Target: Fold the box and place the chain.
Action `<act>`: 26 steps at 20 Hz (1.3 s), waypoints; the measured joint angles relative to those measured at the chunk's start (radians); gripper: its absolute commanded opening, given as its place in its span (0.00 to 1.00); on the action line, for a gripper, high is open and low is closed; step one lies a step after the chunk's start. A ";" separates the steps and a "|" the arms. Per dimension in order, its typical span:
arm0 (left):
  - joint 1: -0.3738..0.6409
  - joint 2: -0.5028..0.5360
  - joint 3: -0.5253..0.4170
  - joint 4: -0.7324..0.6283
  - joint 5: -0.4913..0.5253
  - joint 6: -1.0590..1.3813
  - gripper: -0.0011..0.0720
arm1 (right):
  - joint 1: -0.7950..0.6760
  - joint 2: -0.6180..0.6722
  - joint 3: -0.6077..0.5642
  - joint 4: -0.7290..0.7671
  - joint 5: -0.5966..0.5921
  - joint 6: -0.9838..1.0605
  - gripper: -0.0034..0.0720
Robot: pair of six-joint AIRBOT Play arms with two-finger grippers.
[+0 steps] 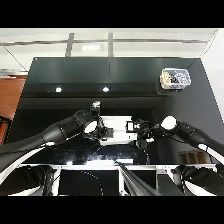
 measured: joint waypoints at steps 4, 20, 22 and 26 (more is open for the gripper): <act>-0.007 -0.012 0.000 0.002 -0.014 -0.014 0.46 | 0.000 0.000 0.000 0.000 0.000 0.000 0.45; -0.027 -0.044 0.002 0.007 0.006 -0.065 0.05 | 0.000 0.000 0.000 0.000 0.000 0.000 0.45; -0.028 -0.047 0.002 0.007 0.007 -0.065 0.05 | 0.000 0.000 0.000 0.000 0.000 0.000 0.45; -0.029 -0.049 0.002 0.006 0.010 -0.063 0.05 | 0.000 0.000 0.000 0.000 0.001 0.000 0.45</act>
